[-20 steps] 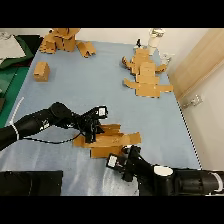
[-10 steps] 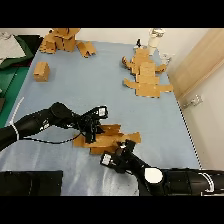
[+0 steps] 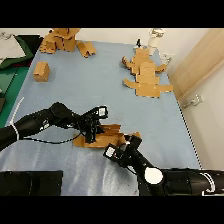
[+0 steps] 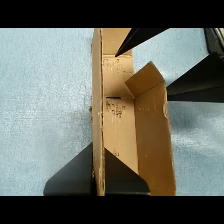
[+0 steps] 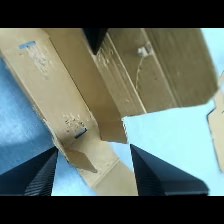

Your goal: Fold the box.

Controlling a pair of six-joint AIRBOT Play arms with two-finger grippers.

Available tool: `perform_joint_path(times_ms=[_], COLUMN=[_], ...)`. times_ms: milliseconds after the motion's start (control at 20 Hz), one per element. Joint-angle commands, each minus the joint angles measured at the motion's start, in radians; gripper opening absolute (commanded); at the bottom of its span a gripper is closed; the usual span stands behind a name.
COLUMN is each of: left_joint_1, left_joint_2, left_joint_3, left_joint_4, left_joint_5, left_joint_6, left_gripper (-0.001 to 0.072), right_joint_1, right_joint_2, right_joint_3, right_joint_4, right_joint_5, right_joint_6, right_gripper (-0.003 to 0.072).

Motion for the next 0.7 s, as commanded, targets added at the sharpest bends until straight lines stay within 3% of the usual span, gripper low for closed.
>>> perform_joint_path(times_ms=[0,200,300,650], left_joint_1=[0.001,0.001,0.001,0.001], left_joint_2=[0.001,0.001,0.001,0.001], left_joint_3=[0.0,0.0,0.0,0.0], left_joint_4=[0.0,0.0,0.0,0.0], left_joint_5=[0.0,0.0,0.0,-0.001], left_joint_6=[0.0,0.0,0.0,0.0], left_gripper=[0.0012,0.0012,0.0012,0.0012], right_joint_1=[-0.027,-0.118,-0.201,-0.634], right_joint_2=[0.006,0.042,0.073,0.161], right_joint_3=[0.001,0.001,0.0,0.0], right_joint_4=[-0.003,0.001,0.077,0.772], right_joint_5=[0.032,0.138,0.221,0.486], right_joint_6=[-0.092,-0.177,-0.286,-1.201], right_gripper=[0.0716,0.0716,0.0716,0.0716])
